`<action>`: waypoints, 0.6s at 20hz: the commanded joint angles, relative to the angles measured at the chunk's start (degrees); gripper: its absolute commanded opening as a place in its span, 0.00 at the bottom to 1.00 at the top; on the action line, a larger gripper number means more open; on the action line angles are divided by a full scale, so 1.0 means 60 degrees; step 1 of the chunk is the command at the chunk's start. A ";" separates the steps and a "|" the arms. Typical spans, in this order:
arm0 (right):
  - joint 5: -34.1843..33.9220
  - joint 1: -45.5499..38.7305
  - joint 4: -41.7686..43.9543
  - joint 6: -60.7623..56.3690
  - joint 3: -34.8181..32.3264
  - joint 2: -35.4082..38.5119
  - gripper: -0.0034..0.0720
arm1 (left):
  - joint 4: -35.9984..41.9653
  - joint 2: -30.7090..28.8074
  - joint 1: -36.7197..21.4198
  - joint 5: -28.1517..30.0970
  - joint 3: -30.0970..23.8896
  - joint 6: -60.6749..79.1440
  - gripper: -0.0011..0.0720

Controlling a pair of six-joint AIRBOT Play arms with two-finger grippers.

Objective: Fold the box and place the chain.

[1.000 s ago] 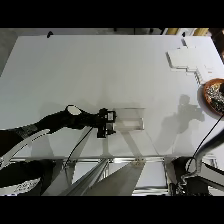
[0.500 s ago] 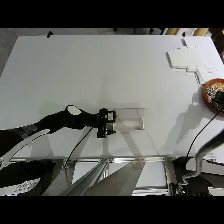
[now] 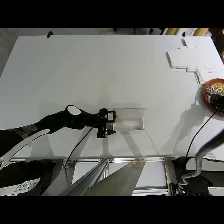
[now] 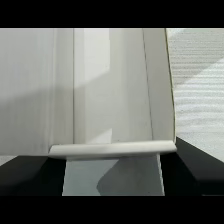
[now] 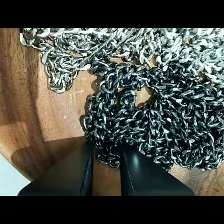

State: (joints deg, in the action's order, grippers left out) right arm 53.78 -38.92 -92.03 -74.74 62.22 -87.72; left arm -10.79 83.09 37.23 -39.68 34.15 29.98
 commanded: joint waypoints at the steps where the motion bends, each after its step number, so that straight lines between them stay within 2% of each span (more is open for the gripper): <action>1: 0.0102 -0.0004 0.0033 -0.0066 0.0004 -0.0069 0.07 | 0.0000 0.0004 0.0000 0.0000 0.0004 0.0004 0.39; 4: 0.0189 0.0120 0.0433 0.0015 0.0007 0.0317 0.07 | 0.0000 0.0004 0.0000 0.0000 0.0004 0.0000 0.39; 8: 0.0310 0.0812 0.0918 0.0015 0.0007 0.1796 0.07 | 0.0000 0.0004 0.0000 0.0000 0.0004 0.0004 0.39; 12: 0.1144 0.1701 0.1858 0.0051 0.0007 0.3384 0.07 | 0.0000 0.0004 0.0000 0.0000 0.0004 0.0004 0.39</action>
